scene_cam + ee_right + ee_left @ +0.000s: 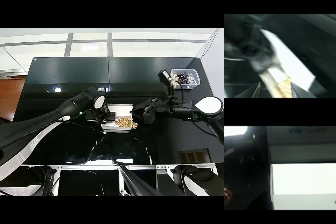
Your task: Fold the box and place the chain.
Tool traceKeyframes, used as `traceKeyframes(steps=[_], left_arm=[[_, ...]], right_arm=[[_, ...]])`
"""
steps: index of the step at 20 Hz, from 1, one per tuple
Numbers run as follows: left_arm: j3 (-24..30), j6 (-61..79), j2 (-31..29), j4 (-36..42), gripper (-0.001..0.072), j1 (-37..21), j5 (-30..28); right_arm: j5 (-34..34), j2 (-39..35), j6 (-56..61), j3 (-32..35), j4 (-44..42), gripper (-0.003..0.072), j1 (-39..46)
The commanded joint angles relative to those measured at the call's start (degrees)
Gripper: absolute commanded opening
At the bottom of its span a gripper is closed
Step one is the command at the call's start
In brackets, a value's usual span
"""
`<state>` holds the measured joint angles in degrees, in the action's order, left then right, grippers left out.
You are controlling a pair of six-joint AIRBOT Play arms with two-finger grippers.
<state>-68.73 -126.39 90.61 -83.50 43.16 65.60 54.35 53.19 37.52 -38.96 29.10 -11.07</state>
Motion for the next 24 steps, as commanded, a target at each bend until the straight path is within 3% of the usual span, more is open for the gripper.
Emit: traceKeyframes(steps=[1,3,4,7,10,14,18,19,20,21,22,23,24], left_arm=[[-0.04,0.02,0.0,0.02,0.003,-0.04,0.07],[-0.04,0.02,0.0,0.0,0.0029,-0.04,0.04],[-0.04,0.02,0.0,0.0,0.003,-0.04,0.04],[-0.04,0.02,0.0,-0.02,0.003,-0.04,0.04],[-0.04,0.0,0.0,-0.02,0.0029,-0.04,0.04],[-0.04,0.0,0.0,0.02,0.003,-0.02,0.66],[-0.04,0.0,0.0,0.02,0.003,-0.02,0.52],[-0.04,0.0,0.0,0.02,0.003,-0.02,0.52],[-0.04,0.0,0.0,0.02,0.003,-0.02,0.52],[-0.04,0.0,0.0,0.02,0.003,-0.02,0.5],[-0.04,0.0,0.0,0.02,0.003,-0.04,0.52],[-0.04,0.0,0.0,0.02,0.003,-0.02,0.5],[-0.04,0.0,0.0,0.02,0.003,-0.02,0.46]], right_arm=[[0.04,0.59,0.31,0.61,15.47,0.0448,3.43],[-3.5,0.61,-4.63,4.74,19.5,0.0463,3.06],[-6.05,0.9,-10.6,7.21,19.26,0.0673,2.36],[-10.82,4.5,-37.24,11.72,16.31,0.0684,-2.27],[-12.44,11.15,-50.51,11.54,6.56,0.0682,-4.46],[-12.35,16.98,-54.27,8.28,3.87,0.0671,-5.62],[-11.1,17.92,-51.91,8.13,6.23,0.0654,-5.6],[-11.15,17.9,-50.77,8.11,6.34,0.061,-5.6],[-11.28,17.9,-48.65,8.11,6.97,0.0478,-5.6],[-12.02,17.9,-46.27,8.11,8.31,0.0475,-5.6],[-12.37,17.68,-43.36,8.11,9.53,0.0209,-5.57],[-12.39,17.07,-40.54,8.09,11.65,0.0012,-5.57],[-12.39,16.35,-37.44,8.09,13.57,0.0018,-5.57]])
